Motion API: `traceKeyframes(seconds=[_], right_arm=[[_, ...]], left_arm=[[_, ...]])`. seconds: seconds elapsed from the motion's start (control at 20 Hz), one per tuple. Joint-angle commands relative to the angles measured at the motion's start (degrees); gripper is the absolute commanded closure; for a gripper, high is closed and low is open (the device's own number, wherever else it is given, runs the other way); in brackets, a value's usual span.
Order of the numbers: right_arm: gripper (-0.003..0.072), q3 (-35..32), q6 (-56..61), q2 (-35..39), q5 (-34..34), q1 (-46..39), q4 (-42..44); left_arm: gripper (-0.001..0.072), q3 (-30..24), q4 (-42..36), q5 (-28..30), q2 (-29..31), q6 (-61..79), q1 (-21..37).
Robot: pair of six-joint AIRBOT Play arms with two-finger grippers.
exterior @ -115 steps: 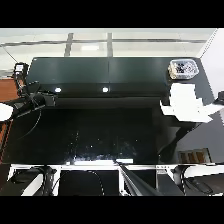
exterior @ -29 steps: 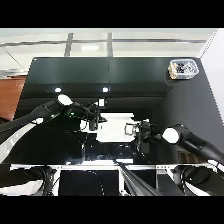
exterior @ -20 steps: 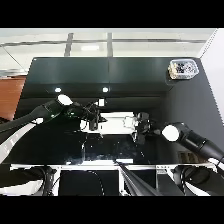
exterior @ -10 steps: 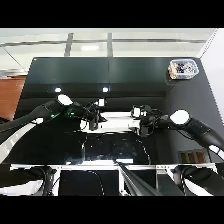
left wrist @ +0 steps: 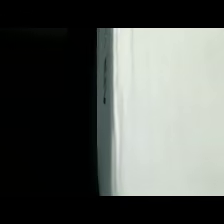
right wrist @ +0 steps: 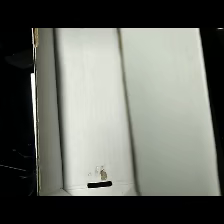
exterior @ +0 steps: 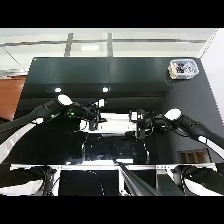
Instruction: Fold the box and place the chain.
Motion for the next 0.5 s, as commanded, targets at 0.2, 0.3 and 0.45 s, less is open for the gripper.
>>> traceKeyframes(seconds=[0.2,0.3,0.45], right_arm=[[0.0018,0.33,4.52,-1.09,-1.33,0.48,-4.09],[0.0018,0.48,5.55,-1.36,-1.88,1.44,-5.86],[0.0017,0.85,7.32,-1.75,-3.04,1.84,-6.40]], left_arm=[[0.0682,0.00,-0.04,0.11,-0.02,-0.11,-0.04],[0.0681,0.00,-0.04,0.11,-0.02,-0.11,-0.04],[0.0682,0.00,-0.02,0.11,-0.02,-0.11,-0.04]])
